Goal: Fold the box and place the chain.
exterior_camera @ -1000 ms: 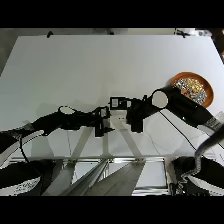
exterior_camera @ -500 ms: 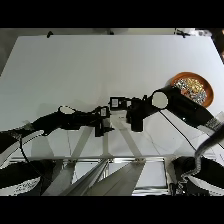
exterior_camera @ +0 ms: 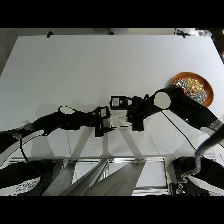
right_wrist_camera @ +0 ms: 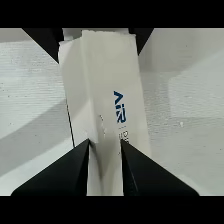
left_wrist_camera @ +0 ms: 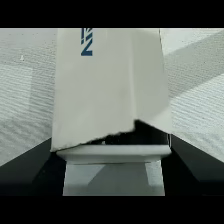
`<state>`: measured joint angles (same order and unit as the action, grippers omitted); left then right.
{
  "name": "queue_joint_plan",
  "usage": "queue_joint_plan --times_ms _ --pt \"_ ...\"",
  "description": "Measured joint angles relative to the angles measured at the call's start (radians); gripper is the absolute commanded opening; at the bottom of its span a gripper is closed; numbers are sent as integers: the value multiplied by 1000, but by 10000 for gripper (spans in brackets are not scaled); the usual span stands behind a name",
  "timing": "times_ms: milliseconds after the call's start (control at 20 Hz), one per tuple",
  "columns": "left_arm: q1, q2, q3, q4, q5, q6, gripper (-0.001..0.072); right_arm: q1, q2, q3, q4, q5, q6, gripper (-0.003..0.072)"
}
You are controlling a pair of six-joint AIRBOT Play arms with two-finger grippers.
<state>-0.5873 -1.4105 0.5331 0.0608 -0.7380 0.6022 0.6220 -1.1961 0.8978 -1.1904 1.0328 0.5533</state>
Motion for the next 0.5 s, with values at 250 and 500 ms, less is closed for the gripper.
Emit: queue_joint_plan --times_ms 250,500 --pt "0 0 0 -5 5 -1 208 0 -31 -1 5 -21 0 180" --pt "0 0 0 -3 5 -1 208 0 -50 0 12 -22 -2 200"
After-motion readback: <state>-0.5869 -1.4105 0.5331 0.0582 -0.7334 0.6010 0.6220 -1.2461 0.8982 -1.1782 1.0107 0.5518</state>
